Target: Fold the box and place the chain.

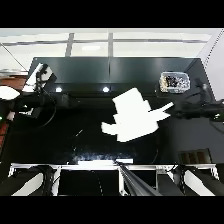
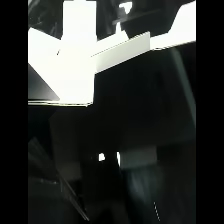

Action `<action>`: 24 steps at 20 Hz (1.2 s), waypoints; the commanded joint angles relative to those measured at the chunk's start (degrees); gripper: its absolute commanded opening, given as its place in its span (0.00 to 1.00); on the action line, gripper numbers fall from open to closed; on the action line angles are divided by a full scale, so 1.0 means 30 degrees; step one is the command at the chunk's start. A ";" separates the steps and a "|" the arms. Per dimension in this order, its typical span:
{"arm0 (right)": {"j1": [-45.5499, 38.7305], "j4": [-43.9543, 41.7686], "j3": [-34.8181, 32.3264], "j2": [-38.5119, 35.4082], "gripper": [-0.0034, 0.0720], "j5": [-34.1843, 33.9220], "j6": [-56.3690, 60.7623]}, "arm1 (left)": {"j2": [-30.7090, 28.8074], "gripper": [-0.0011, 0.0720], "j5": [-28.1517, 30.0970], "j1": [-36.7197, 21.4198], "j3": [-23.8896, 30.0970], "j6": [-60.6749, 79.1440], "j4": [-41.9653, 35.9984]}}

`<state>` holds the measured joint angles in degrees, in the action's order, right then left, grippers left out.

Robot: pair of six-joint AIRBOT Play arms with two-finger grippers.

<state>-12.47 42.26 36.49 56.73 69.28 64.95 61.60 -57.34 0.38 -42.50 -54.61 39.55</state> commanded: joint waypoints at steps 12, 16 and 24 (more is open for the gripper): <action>1.1832 0.0933 -0.2929 -0.2754 0.08 -0.9785 0.4787 | 0.4772 0.96 -0.2994 0.0488 0.2710 0.1698 -0.2623; 1.1832 0.0925 -0.2929 -0.2754 0.08 -0.9690 0.4794 | 0.7614 0.96 -0.3410 0.0495 0.2725 0.4874 -0.5683; 1.1832 0.0940 -0.2929 -0.2754 0.08 -0.9158 0.4794 | 0.9573 0.95 -0.5282 0.0583 0.2135 1.0469 -0.9253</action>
<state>23.00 45.06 27.73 48.51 41.47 79.29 89.03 -68.97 2.02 -35.31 -30.70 13.89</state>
